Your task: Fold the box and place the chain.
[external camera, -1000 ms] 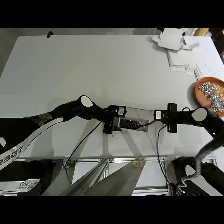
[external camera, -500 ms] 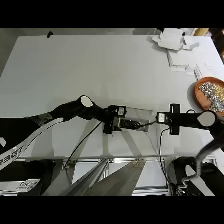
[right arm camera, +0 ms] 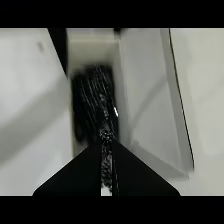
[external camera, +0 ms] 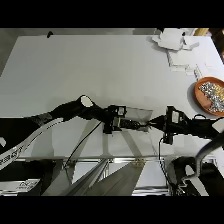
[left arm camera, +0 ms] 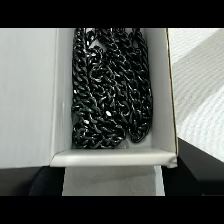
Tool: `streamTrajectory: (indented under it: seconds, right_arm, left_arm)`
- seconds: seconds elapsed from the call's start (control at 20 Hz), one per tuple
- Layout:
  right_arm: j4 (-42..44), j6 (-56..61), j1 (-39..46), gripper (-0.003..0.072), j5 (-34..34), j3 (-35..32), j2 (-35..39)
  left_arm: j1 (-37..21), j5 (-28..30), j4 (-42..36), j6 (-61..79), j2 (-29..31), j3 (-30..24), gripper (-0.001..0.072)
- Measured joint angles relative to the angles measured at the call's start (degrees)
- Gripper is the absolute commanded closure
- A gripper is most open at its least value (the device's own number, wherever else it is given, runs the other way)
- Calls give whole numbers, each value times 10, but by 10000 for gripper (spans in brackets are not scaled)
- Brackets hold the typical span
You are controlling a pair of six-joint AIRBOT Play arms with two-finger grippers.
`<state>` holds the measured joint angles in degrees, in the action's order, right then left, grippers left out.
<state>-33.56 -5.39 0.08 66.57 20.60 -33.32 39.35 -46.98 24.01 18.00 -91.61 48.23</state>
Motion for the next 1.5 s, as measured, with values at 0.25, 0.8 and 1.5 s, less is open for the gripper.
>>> streamTrajectory:
  seconds: [0.25, 0.8, 1.5]
  right_arm:
    - [127, 31, -28, 668, 9, 0, 2]
    - [-18, 273, -160, 460, -123, 126, -158]
    - [-307, 410, -216, 649, 3, 350, -300]
  left_arm:
    - [0, 0, 0, 0, 0, 0, 503]
    - [0, 0, 0, 0, 0, 0, 503]
    - [0, 0, 0, 0, 0, 0, 503]
